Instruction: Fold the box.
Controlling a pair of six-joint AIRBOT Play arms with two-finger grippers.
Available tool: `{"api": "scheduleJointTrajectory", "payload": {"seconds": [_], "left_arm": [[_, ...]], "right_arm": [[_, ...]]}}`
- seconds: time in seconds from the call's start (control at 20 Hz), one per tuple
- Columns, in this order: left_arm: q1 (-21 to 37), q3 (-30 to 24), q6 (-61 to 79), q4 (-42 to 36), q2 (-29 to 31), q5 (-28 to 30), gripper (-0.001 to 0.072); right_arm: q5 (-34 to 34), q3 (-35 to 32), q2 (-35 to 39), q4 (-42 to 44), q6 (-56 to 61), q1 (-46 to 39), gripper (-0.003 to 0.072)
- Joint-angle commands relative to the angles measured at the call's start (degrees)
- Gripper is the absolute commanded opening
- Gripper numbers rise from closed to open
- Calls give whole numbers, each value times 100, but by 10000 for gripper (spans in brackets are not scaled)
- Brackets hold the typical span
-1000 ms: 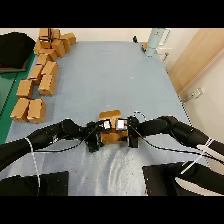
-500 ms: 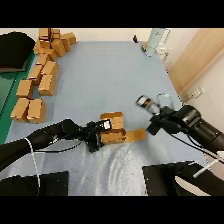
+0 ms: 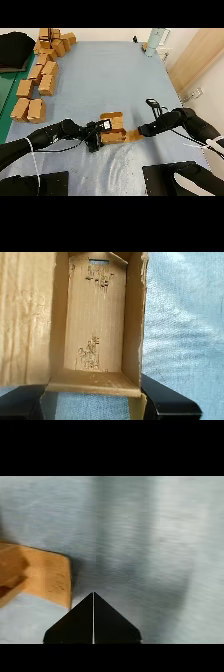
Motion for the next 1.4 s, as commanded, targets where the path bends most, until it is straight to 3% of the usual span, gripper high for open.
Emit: {"api": "scheduleJointTrajectory", "payload": {"seconds": [0.0, 0.55, 0.65, 0.7, 1.05, 1.1, 1.35], "left_arm": [[-2, 4, 0, 0, -2, 0, 452], [-2, 4, 0, 0, -2, 0, 452], [-2, 4, 0, 0, -2, 0, 453], [-2, 4, 0, 0, -2, 0, 452], [-2, 4, 0, 0, -2, 0, 452], [-2, 4, 0, 0, -2, 0, 452], [0, 4, 0, 0, -2, 0, 452]], "right_arm": [[269, -37, -149, 695, -350, 240, 4], [177, 39, -142, 1005, -435, 302, 7], [-7, 214, -125, 1239, -472, 302, 280], [-72, 321, -96, 1257, -459, 302, 310], [-17, 472, -98, 1425, -229, 608, 317], [116, 472, -116, 1423, -133, 752, 485], [592, 479, -374, 1224, 278, 1298, 508]]}}
